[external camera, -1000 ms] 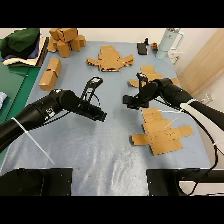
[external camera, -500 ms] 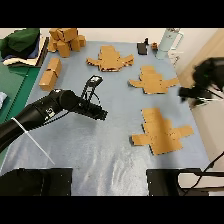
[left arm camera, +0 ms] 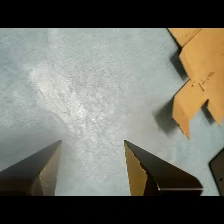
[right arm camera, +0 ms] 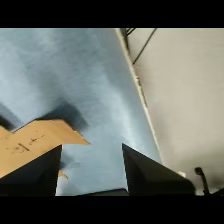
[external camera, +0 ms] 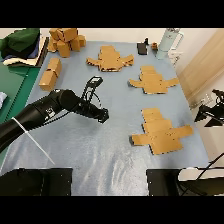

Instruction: Fold the box.

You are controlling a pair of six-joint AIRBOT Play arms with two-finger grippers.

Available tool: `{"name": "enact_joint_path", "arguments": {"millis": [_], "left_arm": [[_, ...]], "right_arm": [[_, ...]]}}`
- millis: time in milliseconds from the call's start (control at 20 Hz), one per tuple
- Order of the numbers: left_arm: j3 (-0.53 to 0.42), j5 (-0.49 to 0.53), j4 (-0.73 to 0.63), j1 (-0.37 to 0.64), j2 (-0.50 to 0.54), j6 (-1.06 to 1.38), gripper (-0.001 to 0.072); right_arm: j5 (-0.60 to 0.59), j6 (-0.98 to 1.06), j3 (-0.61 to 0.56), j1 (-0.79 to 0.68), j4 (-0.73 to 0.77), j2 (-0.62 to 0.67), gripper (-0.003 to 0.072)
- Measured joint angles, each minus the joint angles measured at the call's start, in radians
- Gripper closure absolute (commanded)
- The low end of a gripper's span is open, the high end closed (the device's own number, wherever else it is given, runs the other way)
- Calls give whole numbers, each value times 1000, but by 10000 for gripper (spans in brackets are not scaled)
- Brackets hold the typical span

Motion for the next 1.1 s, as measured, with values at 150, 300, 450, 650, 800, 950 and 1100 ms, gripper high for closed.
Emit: {"name": "enact_joint_path", "arguments": {"millis": [150,300,450,650,800,950,1100], "left_arm": [[3,-20,-47,0,0,0,114],[6,-47,-83,1,0,0,114],[10,-88,-118,1,0,0,114],[14,-134,-141,1,0,2,114],[15,-145,-171,1,0,4,115],[15,-149,-203,1,0,24,115],[15,-162,-216,1,1,59,115]], "right_arm": [[-39,-84,-7,-11,101,-52,112],[-63,-129,-33,-14,138,-80,161],[-76,-149,-68,-16,131,-90,300],[-100,-162,-97,-10,180,-90,679],[-128,-164,-126,30,295,-70,681],[-108,-172,-190,120,386,-13,681],[6,-174,-312,250,446,113,681]]}}
